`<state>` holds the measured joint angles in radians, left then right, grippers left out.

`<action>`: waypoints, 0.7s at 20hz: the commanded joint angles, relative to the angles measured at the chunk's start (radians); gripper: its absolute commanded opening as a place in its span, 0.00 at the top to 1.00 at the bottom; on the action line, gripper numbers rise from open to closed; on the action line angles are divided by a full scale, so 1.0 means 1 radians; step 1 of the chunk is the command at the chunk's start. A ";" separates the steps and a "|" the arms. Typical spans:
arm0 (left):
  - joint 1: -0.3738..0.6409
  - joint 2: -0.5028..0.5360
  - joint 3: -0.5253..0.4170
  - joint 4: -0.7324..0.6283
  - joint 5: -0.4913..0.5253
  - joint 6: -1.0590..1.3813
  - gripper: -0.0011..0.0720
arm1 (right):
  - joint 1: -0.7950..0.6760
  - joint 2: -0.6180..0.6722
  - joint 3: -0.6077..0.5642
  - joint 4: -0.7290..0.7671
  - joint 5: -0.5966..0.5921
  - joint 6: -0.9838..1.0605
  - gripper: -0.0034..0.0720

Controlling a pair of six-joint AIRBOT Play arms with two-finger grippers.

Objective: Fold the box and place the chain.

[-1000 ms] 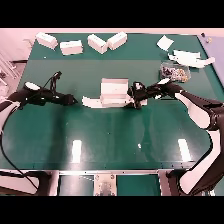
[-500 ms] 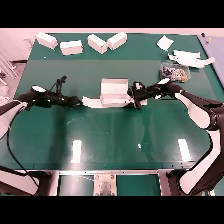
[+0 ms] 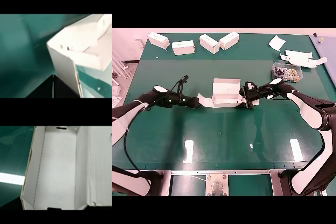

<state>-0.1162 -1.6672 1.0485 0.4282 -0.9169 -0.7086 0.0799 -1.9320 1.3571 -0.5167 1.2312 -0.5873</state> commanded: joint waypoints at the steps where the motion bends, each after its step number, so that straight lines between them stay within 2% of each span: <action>1: -0.016 0.002 0.035 -0.047 0.007 0.056 0.96 | 0.000 0.001 0.000 0.000 0.000 0.000 0.19; 9: -0.016 0.004 0.072 -0.089 -0.047 0.089 0.95 | 0.000 0.001 0.000 0.000 0.000 0.000 0.19; 10: -0.016 0.004 0.073 -0.089 -0.042 0.090 0.79 | 0.000 0.001 0.000 0.000 0.000 0.000 0.19; 14: -0.016 0.004 0.073 -0.092 -0.035 0.100 0.78 | 0.000 0.001 0.000 0.000 0.000 0.000 0.19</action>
<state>-0.1314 -1.6642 1.1183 0.3462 -0.9489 -0.6216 0.0799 -1.9320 1.3571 -0.5167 1.2312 -0.5873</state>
